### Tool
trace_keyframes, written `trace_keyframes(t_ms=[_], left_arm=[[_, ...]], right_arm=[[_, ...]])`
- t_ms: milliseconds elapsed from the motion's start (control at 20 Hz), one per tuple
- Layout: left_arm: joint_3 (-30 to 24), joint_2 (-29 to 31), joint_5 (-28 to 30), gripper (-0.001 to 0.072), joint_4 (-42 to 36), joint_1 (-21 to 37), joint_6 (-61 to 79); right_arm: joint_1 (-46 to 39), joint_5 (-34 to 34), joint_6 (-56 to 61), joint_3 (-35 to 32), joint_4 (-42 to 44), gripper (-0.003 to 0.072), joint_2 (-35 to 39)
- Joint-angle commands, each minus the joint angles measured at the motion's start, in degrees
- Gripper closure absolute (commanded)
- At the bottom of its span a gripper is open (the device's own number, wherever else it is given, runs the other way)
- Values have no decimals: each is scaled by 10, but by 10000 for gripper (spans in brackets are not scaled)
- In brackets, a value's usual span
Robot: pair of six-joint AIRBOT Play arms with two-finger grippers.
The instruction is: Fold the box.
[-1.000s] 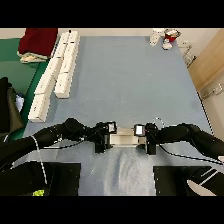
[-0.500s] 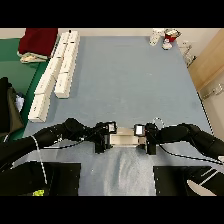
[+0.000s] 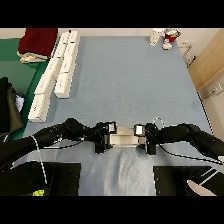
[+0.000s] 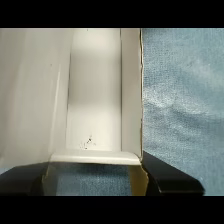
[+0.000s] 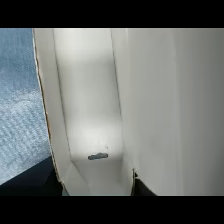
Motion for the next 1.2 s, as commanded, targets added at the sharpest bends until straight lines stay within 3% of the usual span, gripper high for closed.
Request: trace_keyframes(t_ms=[0,650,700,750,1000,1150], left_arm=[[0,0,0,247,0,0,0],[0,0,0,247,0,0,0],[0,0,0,247,0,0,0],[0,0,0,247,0,0,0],[0,0,0,247,0,0,0],[0,0,0,247,0,0,0]], right_arm=[[0,0,0,0,0,232,0],[0,1,0,0,0,228,0],[0,0,0,0,1,130,1],[0,-1,0,0,0,-34,1],[0,-8,18,6,-7,-31,20],[0,-43,103,7,-86,-32,55]])
